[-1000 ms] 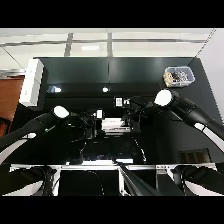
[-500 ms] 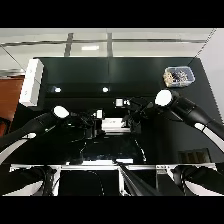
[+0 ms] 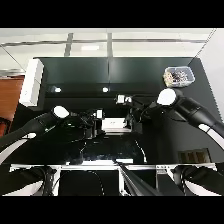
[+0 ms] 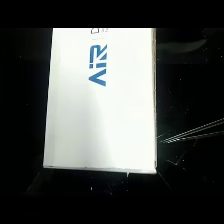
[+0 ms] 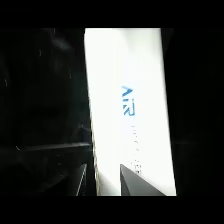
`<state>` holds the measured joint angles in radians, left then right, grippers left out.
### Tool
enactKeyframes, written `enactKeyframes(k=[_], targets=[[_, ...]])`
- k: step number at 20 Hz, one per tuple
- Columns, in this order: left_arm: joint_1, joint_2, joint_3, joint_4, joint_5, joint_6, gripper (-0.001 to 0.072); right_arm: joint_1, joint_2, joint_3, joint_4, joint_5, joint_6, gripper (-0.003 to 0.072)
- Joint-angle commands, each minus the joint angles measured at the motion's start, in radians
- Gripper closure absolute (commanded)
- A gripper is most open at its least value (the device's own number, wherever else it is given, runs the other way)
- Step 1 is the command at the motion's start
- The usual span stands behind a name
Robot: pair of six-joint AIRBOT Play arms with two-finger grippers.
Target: Fold the box and place the chain.
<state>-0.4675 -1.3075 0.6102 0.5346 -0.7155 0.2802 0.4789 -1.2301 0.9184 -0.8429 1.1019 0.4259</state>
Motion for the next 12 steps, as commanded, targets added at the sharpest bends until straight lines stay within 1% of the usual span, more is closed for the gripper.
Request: enactKeyframes(k=[1, 3, 4, 5, 6, 7, 8, 10, 12], targets=[[0.0, 0.0, 0.0, 0.0, 0.0, 0.0, 0.0349, -0.054, 0.066, 0.014, 0.0, 0.097, 0.357, 0.0462], [0.0, 0.0, 0.0, 0.0, 0.0, 0.0, 0.0349, -0.098, 0.067, -0.019, 0.041, 0.166, 0.584, 0.0668], [0.0, 0.0, 0.0, 0.0, 0.0, 0.0, 0.0349, -0.105, 0.066, -0.063, 0.125, 0.176, 0.593, 0.067], [0.0, 0.0, 0.0, 0.0, 0.0, 0.0, 0.0349, -0.104, 0.066, -0.112, 0.234, 0.151, 0.574, 0.067], [0.0, 0.0, 0.0, 0.0, 0.0, 0.0, 0.0349, -0.101, 0.064, -0.165, 0.361, 0.101, 0.547, 0.067], [0.0, 0.0, 0.0, 0.0, 0.0, 0.0, 0.0349, -0.101, 0.059, -0.204, 0.458, 0.053, 0.532, 0.067], [0.0, 0.0, 0.0, 0.0, 0.0, 0.0, 0.0349, -0.101, 0.049, -0.229, 0.522, 0.002, 0.533, 0.0669], [0.0, 0.0, 0.0, 0.0, 0.0, 0.0, 0.0349, -0.101, 0.029, -0.235, 0.535, -0.076, 0.565, 0.0669], [0.0, 0.0, 0.0, 0.0, 0.0, 0.0, 0.0349, -0.101, 0.005, -0.235, 0.533, -0.126, 0.589, 0.0669]])
